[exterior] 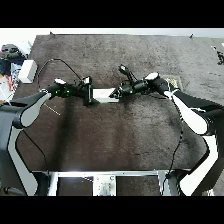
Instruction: Fold the box and place the chain.
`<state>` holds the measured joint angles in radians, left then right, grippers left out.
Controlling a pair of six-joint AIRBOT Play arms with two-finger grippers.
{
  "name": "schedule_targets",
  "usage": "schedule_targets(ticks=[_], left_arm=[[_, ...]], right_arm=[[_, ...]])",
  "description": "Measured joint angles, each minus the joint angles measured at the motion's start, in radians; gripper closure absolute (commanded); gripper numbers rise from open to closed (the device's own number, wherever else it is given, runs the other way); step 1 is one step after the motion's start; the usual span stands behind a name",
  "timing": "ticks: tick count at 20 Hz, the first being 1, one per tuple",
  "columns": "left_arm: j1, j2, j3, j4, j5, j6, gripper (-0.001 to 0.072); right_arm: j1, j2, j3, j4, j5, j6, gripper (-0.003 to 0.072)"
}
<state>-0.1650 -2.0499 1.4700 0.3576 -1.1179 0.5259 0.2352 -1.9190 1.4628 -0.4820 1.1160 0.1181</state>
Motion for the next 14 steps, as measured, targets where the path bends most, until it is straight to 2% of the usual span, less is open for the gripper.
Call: schedule_targets(ticks=[7,9,12,14], left_arm=[[0.0,0.0,0.0,0.0,0.0,-0.003,0.0364],[0.0,0.0,0.0,-0.001,0.0,-0.004,0.0363],[0.0,0.0,0.0,-0.001,0.0,-0.003,0.0363],[0.0,0.0,0.0,0.0,0.0,-0.003,0.0363]], right_arm=[[0.0,0.028,0.024,-0.079,-0.026,0.073,0.0676],[-0.003,0.083,0.03,-0.043,-0.045,0.057,0.0677],[-0.002,0.213,0.031,0.033,-0.05,0.047,0.0677],[-0.014,0.325,0.0,0.063,-0.095,0.066,0.0677]])
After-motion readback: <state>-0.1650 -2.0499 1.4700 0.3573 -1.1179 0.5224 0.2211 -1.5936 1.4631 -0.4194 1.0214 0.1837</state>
